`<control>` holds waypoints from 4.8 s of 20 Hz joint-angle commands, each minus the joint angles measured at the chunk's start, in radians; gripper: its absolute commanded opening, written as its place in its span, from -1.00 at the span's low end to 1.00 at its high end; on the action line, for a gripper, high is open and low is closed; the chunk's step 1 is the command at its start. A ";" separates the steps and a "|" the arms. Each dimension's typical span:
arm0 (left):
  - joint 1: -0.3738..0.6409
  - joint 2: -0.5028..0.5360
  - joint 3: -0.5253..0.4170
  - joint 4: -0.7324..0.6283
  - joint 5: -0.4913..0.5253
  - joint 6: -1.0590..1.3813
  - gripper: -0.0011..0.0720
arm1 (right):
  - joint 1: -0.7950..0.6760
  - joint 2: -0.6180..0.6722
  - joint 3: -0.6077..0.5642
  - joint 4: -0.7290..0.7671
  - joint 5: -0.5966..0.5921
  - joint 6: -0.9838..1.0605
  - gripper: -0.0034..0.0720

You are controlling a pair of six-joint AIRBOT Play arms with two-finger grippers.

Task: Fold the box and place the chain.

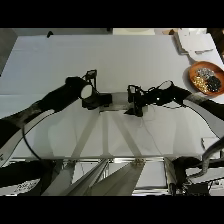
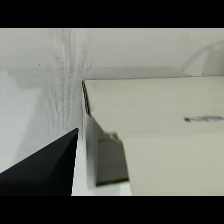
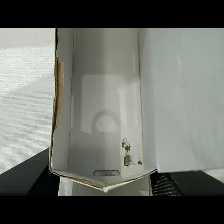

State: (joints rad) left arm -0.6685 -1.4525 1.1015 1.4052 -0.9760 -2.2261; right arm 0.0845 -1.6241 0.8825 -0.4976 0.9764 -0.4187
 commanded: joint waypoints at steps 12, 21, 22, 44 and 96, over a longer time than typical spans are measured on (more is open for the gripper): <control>0.227 0.393 -0.180 -0.167 -0.123 0.876 0.38 | 0.000 0.000 0.000 0.001 0.000 -0.001 0.33; 0.421 0.223 -0.312 -0.570 -0.084 1.894 0.40 | 0.000 0.000 0.000 0.001 0.001 -0.001 0.33; 0.441 0.192 -0.312 -0.644 -0.083 2.028 0.46 | 0.000 0.000 0.000 0.001 0.001 -0.001 0.33; 0.480 -0.089 -0.312 -0.979 -0.069 2.821 0.96 | 0.000 0.000 0.000 0.001 0.001 -0.001 0.33; 0.349 -0.165 -0.263 -0.890 0.075 2.637 0.64 | 0.000 0.000 0.000 0.001 0.001 -0.001 0.33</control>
State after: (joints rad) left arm -0.3187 -1.6165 0.8391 0.5060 -0.8970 0.4114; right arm 0.0837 -1.6241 0.8829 -0.4969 0.9760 -0.4194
